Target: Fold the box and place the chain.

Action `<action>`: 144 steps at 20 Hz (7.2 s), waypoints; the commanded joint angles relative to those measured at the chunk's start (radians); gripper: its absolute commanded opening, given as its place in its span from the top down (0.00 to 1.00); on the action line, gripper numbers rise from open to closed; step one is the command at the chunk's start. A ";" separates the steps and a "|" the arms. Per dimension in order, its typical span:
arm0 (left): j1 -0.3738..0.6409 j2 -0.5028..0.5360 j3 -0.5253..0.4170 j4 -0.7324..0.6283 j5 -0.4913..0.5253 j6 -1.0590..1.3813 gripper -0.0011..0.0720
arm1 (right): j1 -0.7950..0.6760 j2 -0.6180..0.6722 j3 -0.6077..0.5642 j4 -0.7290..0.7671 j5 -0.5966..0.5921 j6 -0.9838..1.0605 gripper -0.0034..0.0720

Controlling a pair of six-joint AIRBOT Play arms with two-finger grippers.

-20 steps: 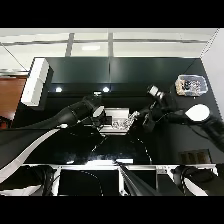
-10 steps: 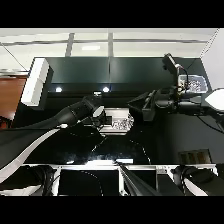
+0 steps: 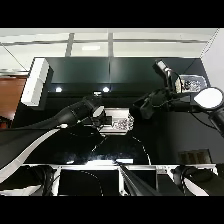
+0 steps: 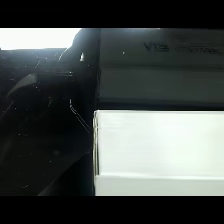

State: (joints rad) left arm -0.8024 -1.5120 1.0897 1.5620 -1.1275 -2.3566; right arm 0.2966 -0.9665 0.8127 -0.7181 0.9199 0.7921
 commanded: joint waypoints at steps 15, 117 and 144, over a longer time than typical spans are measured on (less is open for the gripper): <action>0.000 -0.001 0.001 0.000 0.000 0.000 0.94 | 0.096 -0.256 -0.227 0.051 -0.184 -0.893 0.13; 0.000 -0.001 0.001 0.000 0.000 0.000 0.94 | -0.056 0.079 -0.035 -0.116 0.122 -0.061 0.93; -0.002 0.026 0.072 -0.026 -0.029 0.023 0.24 | -0.322 0.114 0.016 0.044 0.400 0.080 0.53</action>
State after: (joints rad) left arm -0.8036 -1.5043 1.1316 1.5425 -1.1358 -2.3619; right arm 0.0216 -0.8616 0.8276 -0.6495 1.2625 0.8700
